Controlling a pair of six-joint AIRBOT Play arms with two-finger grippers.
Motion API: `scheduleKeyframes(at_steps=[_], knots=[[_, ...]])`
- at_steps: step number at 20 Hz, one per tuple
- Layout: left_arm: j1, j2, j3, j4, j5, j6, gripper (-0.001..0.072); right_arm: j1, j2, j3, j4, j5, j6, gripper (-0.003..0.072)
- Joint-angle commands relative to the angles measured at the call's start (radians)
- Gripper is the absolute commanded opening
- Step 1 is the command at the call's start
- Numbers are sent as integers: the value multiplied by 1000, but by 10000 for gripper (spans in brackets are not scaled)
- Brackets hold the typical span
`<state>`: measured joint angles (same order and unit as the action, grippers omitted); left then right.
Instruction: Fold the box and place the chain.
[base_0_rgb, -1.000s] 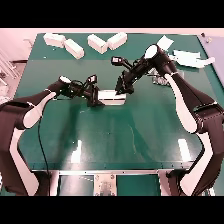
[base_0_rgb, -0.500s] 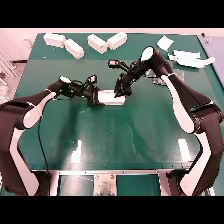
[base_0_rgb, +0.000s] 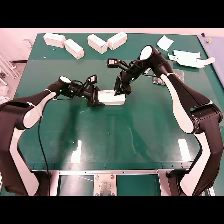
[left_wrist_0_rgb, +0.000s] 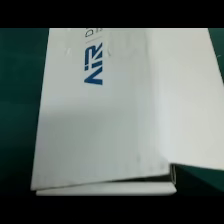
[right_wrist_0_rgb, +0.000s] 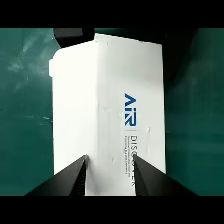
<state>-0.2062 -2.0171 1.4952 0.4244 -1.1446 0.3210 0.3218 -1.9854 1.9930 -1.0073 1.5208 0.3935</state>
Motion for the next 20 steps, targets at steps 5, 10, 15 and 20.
scheduleKeyframes(at_steps=[5, 10, 15, 20], knots=[[0, 1, 0, 0, 0, 0, 627, 1, 0, 6, -23, 16, 0, 372], [0, 1, 0, 1, 0, 0, 627, 0, 0, 5, -22, 21, 0, 452], [0, 1, 0, 1, 0, 0, 627, 1, 0, 5, -23, -20, 0, 451], [0, 1, 0, 0, 0, 0, 627, 1, -1, 5, -26, -37, 0, 451]])
